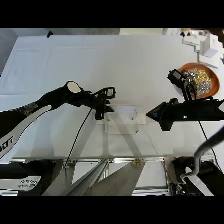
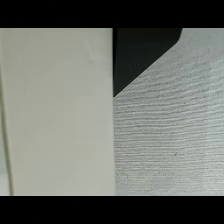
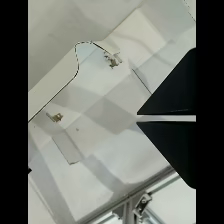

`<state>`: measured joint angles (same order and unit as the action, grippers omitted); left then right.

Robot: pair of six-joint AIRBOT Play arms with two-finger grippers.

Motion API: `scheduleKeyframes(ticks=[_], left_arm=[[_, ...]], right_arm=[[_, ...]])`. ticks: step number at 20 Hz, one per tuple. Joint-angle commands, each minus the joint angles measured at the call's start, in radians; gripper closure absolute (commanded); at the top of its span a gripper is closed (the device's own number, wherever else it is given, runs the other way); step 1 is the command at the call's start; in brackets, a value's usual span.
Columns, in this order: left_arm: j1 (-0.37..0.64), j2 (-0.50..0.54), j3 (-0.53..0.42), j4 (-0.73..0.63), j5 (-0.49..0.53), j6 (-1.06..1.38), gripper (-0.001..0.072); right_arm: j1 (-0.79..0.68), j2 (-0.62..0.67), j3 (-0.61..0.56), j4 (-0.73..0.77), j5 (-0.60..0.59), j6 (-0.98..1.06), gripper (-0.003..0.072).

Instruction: Fold the box and place the chain.

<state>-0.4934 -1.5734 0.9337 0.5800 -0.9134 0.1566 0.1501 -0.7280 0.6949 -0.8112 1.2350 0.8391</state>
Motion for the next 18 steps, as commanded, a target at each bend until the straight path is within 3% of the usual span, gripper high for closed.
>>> scheduleKeyframes(ticks=[1,9,13,14,18], left_arm=[[-0.001,-0.001,-0.001,0.0,0.0,0.0,0.0702],[-0.001,-0.001,-0.001,0.0,0.0,0.0,0.0702],[-0.001,-0.001,-0.001,0.0,0.0,0.0,0.0702],[-0.001,-0.001,-0.001,0.0,0.0,0.0,0.0702],[-0.001,-0.001,-0.001,0.0,0.0,0.0,0.0702]], right_arm=[[0.022,-0.003,-0.003,0.007,-0.012,-0.102,0.0671],[0.258,-0.064,-0.074,-0.098,-0.072,-0.274,0.0653],[0.331,-0.063,-0.175,-0.275,-0.267,-0.295,0.0069],[0.365,-0.063,-0.198,-0.313,-0.347,-0.296,-0.0015],[0.528,-0.064,-0.283,-0.355,-0.623,-0.295,-0.0016]])
